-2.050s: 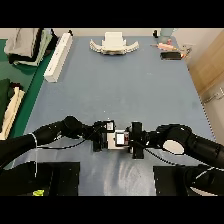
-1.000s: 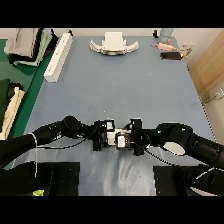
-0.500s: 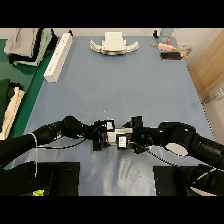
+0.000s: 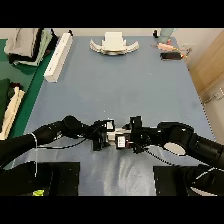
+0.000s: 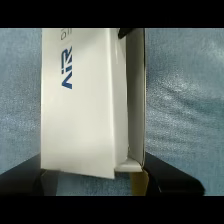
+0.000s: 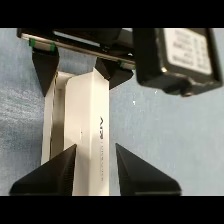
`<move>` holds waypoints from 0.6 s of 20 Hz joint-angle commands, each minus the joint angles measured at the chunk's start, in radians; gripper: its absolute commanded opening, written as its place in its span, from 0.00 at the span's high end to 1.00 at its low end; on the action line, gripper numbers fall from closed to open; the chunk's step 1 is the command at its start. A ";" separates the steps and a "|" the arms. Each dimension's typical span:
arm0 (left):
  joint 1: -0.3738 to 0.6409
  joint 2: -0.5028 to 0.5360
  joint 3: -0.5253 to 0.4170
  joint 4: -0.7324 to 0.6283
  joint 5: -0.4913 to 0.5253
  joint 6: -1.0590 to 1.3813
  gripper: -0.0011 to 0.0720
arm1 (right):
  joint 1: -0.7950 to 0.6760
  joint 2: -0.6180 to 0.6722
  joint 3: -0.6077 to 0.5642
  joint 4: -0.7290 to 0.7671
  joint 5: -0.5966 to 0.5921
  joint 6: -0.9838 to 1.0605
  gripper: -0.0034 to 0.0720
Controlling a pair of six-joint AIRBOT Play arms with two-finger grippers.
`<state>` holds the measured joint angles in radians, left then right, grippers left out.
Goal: Fold the box.
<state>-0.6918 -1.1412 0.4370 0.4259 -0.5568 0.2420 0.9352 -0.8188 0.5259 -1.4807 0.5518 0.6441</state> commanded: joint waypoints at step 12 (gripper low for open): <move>0.000 0.000 0.000 0.001 0.000 0.001 0.43 | 0.002 -0.022 0.001 0.032 0.001 0.001 0.84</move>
<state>-0.6914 -1.1412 0.4374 0.4255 -0.5552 0.2420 0.9356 -0.8406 0.5259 -1.4746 0.5472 0.6441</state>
